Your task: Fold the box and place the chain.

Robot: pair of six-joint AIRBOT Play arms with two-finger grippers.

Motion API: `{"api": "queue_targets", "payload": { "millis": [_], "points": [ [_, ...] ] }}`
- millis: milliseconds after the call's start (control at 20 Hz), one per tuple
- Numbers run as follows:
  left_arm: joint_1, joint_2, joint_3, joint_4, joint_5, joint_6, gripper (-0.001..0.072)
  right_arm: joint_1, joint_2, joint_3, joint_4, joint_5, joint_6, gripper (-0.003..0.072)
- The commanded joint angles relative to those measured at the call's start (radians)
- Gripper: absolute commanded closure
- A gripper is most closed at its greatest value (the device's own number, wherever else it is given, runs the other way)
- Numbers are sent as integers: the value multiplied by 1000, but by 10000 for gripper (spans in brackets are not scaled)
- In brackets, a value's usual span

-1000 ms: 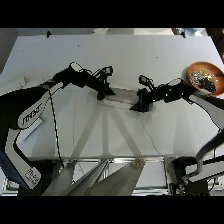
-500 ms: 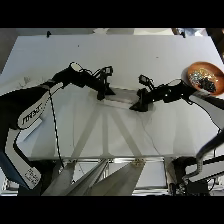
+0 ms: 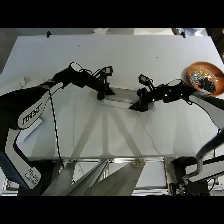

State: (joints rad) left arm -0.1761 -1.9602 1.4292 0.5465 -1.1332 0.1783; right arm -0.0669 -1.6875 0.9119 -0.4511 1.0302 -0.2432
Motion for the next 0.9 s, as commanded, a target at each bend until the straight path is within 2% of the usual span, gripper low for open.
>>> {"api": "queue_targets", "payload": {
  "millis": [0,50,100,850],
  "points": [
    [1,0,0,0,0,0,698,6,0,1,3,-7,-1,112],
    [1,0,0,0,0,0,698,6,0,0,3,-5,-1,225],
    [1,0,0,0,0,1,698,6,0,0,3,-5,-1,286],
    [1,0,0,0,0,0,698,6,0,1,3,0,0,287]
  ]
}}
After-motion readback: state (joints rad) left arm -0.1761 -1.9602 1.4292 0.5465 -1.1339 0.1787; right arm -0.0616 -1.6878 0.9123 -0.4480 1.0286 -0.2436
